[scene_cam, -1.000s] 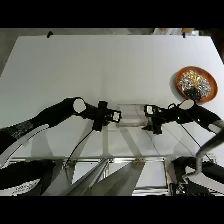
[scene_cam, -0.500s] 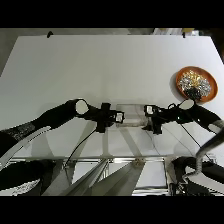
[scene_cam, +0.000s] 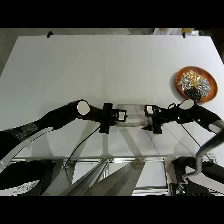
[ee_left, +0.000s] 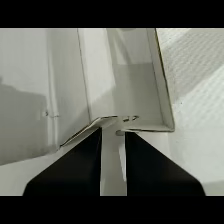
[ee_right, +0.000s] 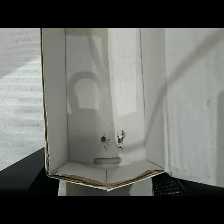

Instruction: Fold the box and place the chain.

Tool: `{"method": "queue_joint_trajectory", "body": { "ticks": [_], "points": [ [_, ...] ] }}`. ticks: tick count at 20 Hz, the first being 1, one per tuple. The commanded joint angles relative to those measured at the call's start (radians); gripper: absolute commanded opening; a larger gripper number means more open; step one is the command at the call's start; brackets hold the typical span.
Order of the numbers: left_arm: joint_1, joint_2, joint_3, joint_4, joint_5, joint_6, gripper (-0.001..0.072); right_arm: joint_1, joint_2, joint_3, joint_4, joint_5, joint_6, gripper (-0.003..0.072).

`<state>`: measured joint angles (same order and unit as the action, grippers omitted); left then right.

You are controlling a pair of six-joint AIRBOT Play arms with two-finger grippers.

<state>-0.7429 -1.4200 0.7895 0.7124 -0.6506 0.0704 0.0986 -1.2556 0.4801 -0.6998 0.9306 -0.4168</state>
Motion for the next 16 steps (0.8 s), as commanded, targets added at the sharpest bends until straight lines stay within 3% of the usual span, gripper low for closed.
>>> {"method": "queue_joint_trajectory", "body": {
  "ticks": [1, 9, 11, 16],
  "points": [
    [-0.009, -0.007, 0.000, -0.028, 0.005, 0.012, 0.0150, 0.000, 0.001, 0.001, 0.000, 0.000, 0.001, 0.0299],
    [-0.014, -0.007, 0.000, -0.047, 0.011, 0.016, 0.0158, 0.000, 0.001, 0.001, 0.000, 0.000, 0.001, 0.0299],
    [-0.024, -0.007, 0.000, -0.051, 0.024, 0.019, 0.0231, 0.000, 0.001, 0.001, 0.000, 0.000, 0.001, 0.0299],
    [-0.038, -0.007, 0.000, -0.051, 0.045, 0.019, 0.0232, 0.000, 0.001, 0.001, 0.000, 0.000, 0.001, 0.0299]
  ]
}}
